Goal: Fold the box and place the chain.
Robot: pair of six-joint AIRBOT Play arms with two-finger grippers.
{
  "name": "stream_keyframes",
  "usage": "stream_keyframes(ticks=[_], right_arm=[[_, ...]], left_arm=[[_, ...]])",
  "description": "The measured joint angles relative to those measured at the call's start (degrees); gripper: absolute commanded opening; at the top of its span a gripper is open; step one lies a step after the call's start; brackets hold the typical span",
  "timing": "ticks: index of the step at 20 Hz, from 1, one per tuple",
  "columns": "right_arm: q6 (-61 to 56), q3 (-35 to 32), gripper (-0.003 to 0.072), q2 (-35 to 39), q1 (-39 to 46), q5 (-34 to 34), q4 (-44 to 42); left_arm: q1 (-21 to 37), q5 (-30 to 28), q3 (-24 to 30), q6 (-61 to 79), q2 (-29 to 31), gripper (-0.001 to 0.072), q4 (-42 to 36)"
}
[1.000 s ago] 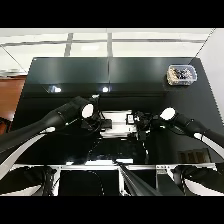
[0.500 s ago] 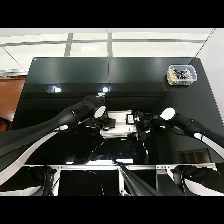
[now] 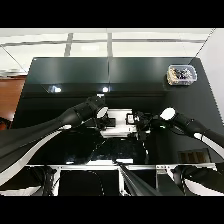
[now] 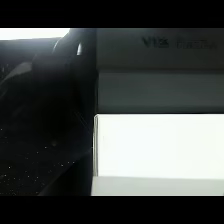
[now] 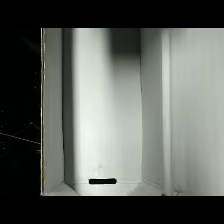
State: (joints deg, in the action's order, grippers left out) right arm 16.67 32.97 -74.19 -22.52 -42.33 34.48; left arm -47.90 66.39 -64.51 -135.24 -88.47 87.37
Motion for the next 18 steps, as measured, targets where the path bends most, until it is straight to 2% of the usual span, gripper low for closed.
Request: stream_keyframes(ticks=[3,4,5,6,7,8,10,11,12,13,14,18], right_arm=[[0.0,0.0,0.0316,0.0,0.0,0.0,0.0],[0.1,0.0,0.0317,0.0,0.0,0.0,0.0],[0.1,0.0,0.0316,0.0,0.0,0.0,0.0],[0.2,0.0,0.0317,0.0,0.0,0.0,0.0],[0.2,0.0,0.0316,0.0,0.0,0.0,0.1],[0.2,0.0,0.0317,0.0,0.0,0.0,0.1],[0.2,0.0,0.0316,0.0,0.0,0.0,0.1],[0.2,0.0,0.0317,0.0,0.0,0.0,0.1],[0.2,0.0,0.0316,0.0,0.0,0.0,0.1],[0.1,0.0,0.0317,0.0,0.0,0.0,0.1],[0.1,0.0,0.0317,0.0,0.0,0.0,0.1],[0.0,0.0,0.0317,0.0,0.0,0.0,0.0]], left_arm=[[0.0,0.1,0.0,-0.1,-0.1,0.0033,-0.2],[0.0,0.2,0.0,-0.1,-0.1,0.0058,-0.3],[0.0,0.2,-0.1,-0.1,-0.1,0.0193,-0.4],[0.1,0.6,-0.2,0.0,-0.2,0.0368,-0.5],[0.2,1.0,-0.4,-0.1,-0.2,0.0477,-0.7],[0.3,0.9,-0.6,-0.1,-0.2,0.0477,-0.9],[0.4,1.0,-0.9,-0.1,-0.2,0.0476,-0.9],[0.4,1.2,-1.0,-0.1,-0.2,0.0434,-0.9],[0.5,1.3,-1.1,-0.1,-0.2,0.0283,-0.9],[0.5,1.3,-1.1,-0.2,-0.2,0.0059,-0.9],[0.5,1.4,-1.2,-0.2,-0.2,0.0027,-0.9],[0.5,1.7,-1.2,-0.2,-0.2,0.0028,-1.0]])
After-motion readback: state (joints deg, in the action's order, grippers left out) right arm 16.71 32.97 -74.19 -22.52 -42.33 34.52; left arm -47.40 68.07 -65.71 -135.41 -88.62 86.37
